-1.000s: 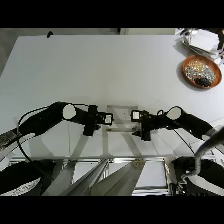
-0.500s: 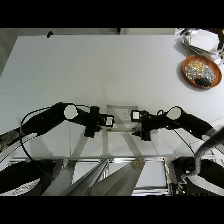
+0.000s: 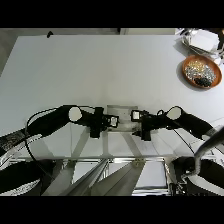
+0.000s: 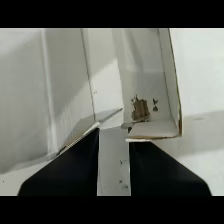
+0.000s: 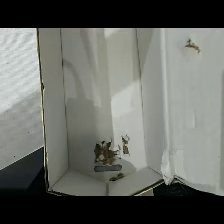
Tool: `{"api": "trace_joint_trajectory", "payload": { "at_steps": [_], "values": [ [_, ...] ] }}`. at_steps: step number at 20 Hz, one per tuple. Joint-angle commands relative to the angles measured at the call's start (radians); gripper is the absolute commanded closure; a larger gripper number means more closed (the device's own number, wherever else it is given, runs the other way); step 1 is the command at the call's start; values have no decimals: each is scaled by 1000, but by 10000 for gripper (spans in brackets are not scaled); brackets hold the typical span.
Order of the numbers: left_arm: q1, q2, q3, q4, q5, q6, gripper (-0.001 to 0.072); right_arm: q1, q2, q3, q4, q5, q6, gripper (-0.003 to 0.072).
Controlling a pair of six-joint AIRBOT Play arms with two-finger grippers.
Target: Fold the box and place the chain.
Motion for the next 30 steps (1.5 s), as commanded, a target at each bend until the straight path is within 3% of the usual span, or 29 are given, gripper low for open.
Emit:
{"api": "trace_joint_trajectory", "payload": {
  "at_steps": [1, 8, 10, 12, 13, 16, 18, 21, 22, 27, 30],
  "values": [
    [-27, -4, 1, -48, 50, -2, 579, 0, 1, 0, 0, 0, 0, 411],
    [-53, -40, 1, -86, 80, -8, 546, 0, 1, 0, 0, 0, 0, 411],
    [-56, -41, 1, -86, 96, -8, 421, 0, 1, 0, 0, 0, 0, 411],
    [-56, -41, 1, -86, 101, -8, 396, 0, 1, 0, 0, 0, 0, 411],
    [-56, -43, 1, -86, 101, -8, 312, 0, 1, 0, 0, 0, 0, 411],
    [-56, -45, 1, -85, 97, -39, 291, 0, 1, 0, 0, 0, 0, 411],
    [-51, -38, 1, -80, 96, -95, 336, 0, 1, 0, 0, 0, 0, 411],
    [-24, 6, 1, -42, 53, -216, 673, 0, 1, 0, 0, 0, 0, 411],
    [-7, 32, 1, -18, 21, -265, 704, 0, 1, 0, 0, 0, 0, 411],
    [102, 190, 1, 241, -98, -790, 704, 0, 1, 0, 0, 0, 0, 411],
    [163, 292, 1, 385, -238, -1139, 704, 0, 1, 0, 0, 0, 0, 411]
  ]
}}
